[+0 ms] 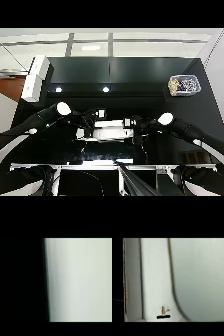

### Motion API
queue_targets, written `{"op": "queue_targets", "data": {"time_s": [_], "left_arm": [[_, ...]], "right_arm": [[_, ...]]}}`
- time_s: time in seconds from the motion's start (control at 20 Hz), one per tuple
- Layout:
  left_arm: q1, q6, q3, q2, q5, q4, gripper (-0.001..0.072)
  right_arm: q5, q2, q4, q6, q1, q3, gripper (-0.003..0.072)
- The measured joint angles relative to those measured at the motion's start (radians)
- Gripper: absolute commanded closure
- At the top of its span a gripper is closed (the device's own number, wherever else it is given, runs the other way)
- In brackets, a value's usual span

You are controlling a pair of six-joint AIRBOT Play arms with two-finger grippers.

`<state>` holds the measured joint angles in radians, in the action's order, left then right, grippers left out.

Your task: Fold the box and place the chain.

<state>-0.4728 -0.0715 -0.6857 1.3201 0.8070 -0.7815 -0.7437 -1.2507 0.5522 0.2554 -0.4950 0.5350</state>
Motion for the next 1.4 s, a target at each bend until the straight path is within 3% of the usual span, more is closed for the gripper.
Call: {"op": "queue_targets", "data": {"time_s": [0.4, 0.45, 0.5, 0.9, 1.0, 1.05, 1.1, 1.15, 1.3, 1.4], "left_arm": [[0.000, 0.000, 0.000, 0.000, 0.003, -0.003, 0.0681], [0.000, 0.000, 0.000, 0.000, 0.003, -0.003, 0.0681], [0.000, 0.000, 0.000, 0.000, 0.003, -0.003, 0.0681], [0.000, 0.000, -0.005, -0.002, -0.011, -0.007, 0.0652], [0.000, 0.000, -0.014, -0.007, -0.021, -0.020, 0.0442], [0.001, 0.000, -0.021, -0.010, -0.025, -0.015, 0.0387], [0.002, 0.005, -0.029, -0.013, -0.029, -0.007, 0.0378], [0.003, 0.013, -0.034, -0.014, -0.019, -0.012, 0.0311], [0.011, 0.099, -0.056, -0.018, -0.010, -0.063, 0.0007], [0.024, 0.200, -0.076, -0.027, 0.026, -0.135, 0.0007]], "right_arm": [[0.035, -0.006, 0.028, -0.026, -0.030, 0.000, -0.0015], [0.037, -0.006, 0.030, -0.028, -0.032, 0.001, 0.0009], [0.039, -0.006, 0.032, -0.031, -0.034, 0.001, 0.0159], [0.056, -0.006, 0.040, -0.042, -0.037, 0.001, 0.0157], [0.069, -0.007, 0.037, -0.051, -0.037, 0.001, 0.0158], [0.076, -0.007, 0.035, -0.057, -0.037, 0.001, 0.0158], [0.082, -0.007, 0.034, -0.061, -0.037, 0.001, 0.0158], [0.087, -0.007, 0.031, -0.065, -0.037, 0.001, 0.0158], [0.095, -0.007, 0.029, -0.070, -0.037, 0.001, 0.0158], [0.098, -0.007, 0.028, -0.072, -0.037, 0.001, 0.0158]]}}
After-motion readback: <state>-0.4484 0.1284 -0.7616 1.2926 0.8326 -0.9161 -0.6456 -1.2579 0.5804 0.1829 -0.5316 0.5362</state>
